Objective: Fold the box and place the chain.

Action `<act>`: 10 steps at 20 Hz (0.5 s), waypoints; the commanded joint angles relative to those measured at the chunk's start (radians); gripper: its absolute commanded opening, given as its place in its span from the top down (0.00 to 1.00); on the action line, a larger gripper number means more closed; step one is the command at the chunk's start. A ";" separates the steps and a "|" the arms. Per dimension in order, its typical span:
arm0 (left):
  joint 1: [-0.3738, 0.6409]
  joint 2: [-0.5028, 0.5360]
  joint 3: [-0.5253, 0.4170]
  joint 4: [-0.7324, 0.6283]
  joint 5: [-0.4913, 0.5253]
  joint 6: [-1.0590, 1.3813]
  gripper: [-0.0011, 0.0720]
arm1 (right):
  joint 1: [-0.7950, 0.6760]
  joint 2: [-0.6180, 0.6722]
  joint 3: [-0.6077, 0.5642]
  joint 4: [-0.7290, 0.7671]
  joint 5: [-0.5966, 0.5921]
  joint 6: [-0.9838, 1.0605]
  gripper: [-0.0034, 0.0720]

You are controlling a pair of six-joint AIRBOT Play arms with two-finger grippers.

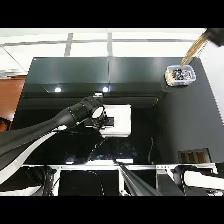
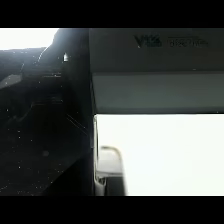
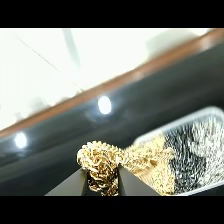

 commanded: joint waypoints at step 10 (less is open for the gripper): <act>0.000 0.000 0.001 0.000 -0.004 0.000 0.95 | 0.141 0.398 -0.276 0.348 0.536 -0.388 0.94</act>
